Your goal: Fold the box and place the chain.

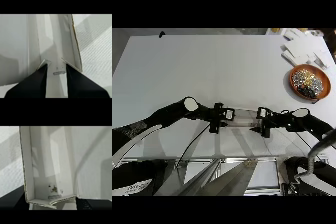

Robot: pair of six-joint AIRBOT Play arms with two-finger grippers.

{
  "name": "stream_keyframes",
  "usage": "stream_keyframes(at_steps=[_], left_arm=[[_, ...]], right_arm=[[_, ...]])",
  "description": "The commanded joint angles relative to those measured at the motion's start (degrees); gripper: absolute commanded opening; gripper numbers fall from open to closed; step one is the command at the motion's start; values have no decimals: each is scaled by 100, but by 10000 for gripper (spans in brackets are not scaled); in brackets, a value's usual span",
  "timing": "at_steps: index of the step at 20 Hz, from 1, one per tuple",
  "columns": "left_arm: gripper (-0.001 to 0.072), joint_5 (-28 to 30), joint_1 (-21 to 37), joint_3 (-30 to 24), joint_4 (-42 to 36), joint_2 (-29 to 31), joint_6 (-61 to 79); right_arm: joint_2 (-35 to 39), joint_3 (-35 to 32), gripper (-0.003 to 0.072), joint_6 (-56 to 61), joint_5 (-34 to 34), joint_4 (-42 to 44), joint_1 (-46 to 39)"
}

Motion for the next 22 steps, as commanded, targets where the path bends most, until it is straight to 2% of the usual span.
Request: stream_keyframes(at_steps=[1, 2, 5, 9, 10, 13, 14, 19, 22], left_arm=[[280, 17, -44, 0, -98, -26, -7], [284, 17, -46, 0, -98, -26, -7], [414, 20, -44, 0, -63, -22, -83], [406, -11, 2, 0, 531, 205, -1174], [359, -68, 39, 0, 774, 339, -1633], [29, -444, 208, 0, 1515, 892, -3187], [2, -592, 275, 0, 1727, 1097, -3650], [2, -1145, 828, -2, 2487, 2164, -6874], [2, -1493, 1241, -17, 3027, 2365, -8819]], right_arm=[[0, -2, 458, 2, 0, 4, -4], [0, -2, 458, 2, 0, 4, -4], [0, -2, 458, 2, 0, 4, -4], [0, -2, 458, 2, 2, 4, -4], [0, -2, 458, 2, 2, 4, -4], [0, -2, 458, 2, 0, 4, -4], [0, 0, 458, 2, 0, 4, -4], [0, -2, 458, 2, 0, 4, -4], [0, -2, 458, 2, 2, 4, -4]])
